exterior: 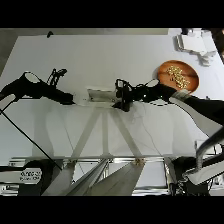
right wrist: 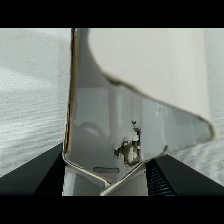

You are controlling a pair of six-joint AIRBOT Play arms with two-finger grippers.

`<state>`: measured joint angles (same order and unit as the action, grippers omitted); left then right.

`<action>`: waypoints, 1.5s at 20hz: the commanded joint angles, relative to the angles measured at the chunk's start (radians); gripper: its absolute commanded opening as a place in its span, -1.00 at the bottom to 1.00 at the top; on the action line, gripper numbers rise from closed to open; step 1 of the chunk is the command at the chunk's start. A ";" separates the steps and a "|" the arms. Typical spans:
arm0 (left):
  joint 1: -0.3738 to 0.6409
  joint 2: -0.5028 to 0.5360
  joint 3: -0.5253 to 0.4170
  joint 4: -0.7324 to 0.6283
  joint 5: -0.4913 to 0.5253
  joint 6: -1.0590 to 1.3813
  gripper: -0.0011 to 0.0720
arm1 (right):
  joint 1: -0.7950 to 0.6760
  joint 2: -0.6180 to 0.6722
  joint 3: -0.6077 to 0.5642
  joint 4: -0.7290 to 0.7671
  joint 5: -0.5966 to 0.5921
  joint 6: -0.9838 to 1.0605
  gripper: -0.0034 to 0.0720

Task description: Fold the box and place the chain.

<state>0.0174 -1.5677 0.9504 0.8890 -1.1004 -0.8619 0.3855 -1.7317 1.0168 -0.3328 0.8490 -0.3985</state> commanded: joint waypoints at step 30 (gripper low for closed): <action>-0.034 0.005 -0.002 -0.009 0.045 -0.002 -0.96 | 0.000 0.000 0.000 0.000 0.000 0.000 0.22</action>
